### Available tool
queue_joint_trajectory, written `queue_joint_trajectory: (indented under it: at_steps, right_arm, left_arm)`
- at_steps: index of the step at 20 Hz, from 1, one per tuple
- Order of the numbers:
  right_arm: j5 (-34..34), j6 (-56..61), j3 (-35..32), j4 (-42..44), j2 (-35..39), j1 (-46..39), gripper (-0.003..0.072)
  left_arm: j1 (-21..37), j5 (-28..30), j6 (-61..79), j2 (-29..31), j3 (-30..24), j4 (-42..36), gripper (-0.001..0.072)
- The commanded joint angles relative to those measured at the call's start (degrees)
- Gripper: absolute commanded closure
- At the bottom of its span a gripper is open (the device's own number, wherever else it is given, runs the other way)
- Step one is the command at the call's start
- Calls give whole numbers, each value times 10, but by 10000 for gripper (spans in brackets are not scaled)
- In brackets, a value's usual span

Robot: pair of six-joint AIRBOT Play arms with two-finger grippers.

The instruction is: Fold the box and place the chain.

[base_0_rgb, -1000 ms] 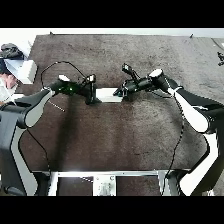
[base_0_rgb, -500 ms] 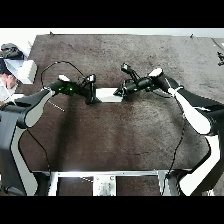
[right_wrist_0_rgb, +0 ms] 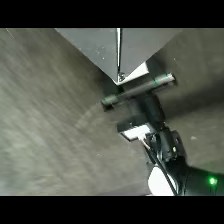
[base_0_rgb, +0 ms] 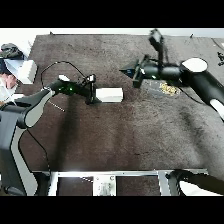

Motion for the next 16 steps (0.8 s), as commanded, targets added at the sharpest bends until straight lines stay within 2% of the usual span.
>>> queue_joint_trajectory:
  at_steps: [1, 4, 7, 12, 15, 16]
  right_arm:
    - [-195, 3, -184, 5, 180, -1, 696]
    - [-310, 3, -334, 5, 304, 0, 696]
    - [-402, 3, -454, 48, 421, 0, 696]
    - [-419, 2, -556, 54, 596, 0, 696]
    - [-427, 2, -585, 54, 659, 0, 696]
    - [-427, 2, -586, 54, 669, 0, 696]
  left_arm:
    - [0, -1, 0, 0, 0, 0, 357]
    - [0, 0, 0, 0, 0, 0, 357]
    - [0, 0, 0, 0, 0, 0, 357]
    - [0, -1, 0, 0, 0, 0, 357]
    - [0, -4, -4, 0, 0, 0, 359]
    - [0, -5, -4, 0, 0, -2, 458]
